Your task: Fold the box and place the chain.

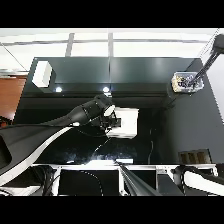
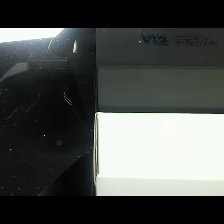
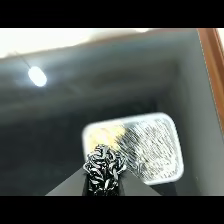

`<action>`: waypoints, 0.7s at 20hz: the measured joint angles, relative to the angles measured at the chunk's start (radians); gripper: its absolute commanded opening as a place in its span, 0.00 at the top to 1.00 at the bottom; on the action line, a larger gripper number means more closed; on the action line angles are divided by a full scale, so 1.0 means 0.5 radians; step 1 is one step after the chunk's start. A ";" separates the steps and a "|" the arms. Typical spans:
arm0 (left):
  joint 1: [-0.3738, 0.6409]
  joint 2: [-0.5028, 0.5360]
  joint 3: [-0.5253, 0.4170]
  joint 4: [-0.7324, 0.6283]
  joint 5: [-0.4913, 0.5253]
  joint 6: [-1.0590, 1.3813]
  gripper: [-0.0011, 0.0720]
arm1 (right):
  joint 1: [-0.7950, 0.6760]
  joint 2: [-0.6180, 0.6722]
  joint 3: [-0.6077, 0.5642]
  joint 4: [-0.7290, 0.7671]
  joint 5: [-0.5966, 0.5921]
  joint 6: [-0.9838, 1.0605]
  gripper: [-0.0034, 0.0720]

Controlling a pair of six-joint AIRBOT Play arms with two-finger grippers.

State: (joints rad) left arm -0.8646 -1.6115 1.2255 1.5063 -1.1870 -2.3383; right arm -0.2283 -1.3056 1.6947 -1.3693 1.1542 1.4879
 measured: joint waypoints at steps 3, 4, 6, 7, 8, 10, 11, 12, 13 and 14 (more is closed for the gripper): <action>0.000 0.000 0.000 0.000 0.000 0.000 0.94 | 0.002 0.228 0.000 0.176 0.066 -0.037 0.93; 0.000 0.000 0.000 0.000 0.000 0.001 0.94 | 0.011 0.293 -0.002 0.232 0.100 -0.052 0.93; 0.000 0.000 0.000 0.000 0.000 0.000 0.94 | 0.059 0.425 -0.030 0.305 0.156 -0.092 0.93; 0.000 0.000 0.000 0.000 0.000 0.000 0.94 | 0.101 0.488 -0.056 0.333 0.179 -0.114 0.93; 0.000 -0.001 0.000 0.000 0.000 0.000 0.94 | 0.150 0.546 -0.085 0.346 0.201 -0.134 0.93; 0.000 -0.001 0.000 0.000 0.000 0.000 0.94 | 0.278 0.658 -0.153 0.372 0.243 -0.169 0.93; 0.000 0.000 0.000 0.000 0.000 0.001 0.94 | 0.351 0.711 -0.186 0.378 0.264 -0.183 0.94; 0.000 -0.001 0.000 0.000 0.000 0.000 0.94 | 0.419 0.755 -0.210 0.385 0.286 -0.192 0.93; 0.000 0.000 0.000 0.000 0.000 0.000 0.94 | 0.488 0.796 -0.230 0.385 0.307 -0.198 0.94; 0.000 0.000 0.000 0.000 0.000 0.001 0.94 | 0.552 0.830 -0.243 0.387 0.348 -0.203 0.93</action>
State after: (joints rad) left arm -0.8646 -1.6115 1.2255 1.5063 -1.1870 -2.3379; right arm 0.0479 -0.8906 1.5734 -1.1759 1.3281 1.3865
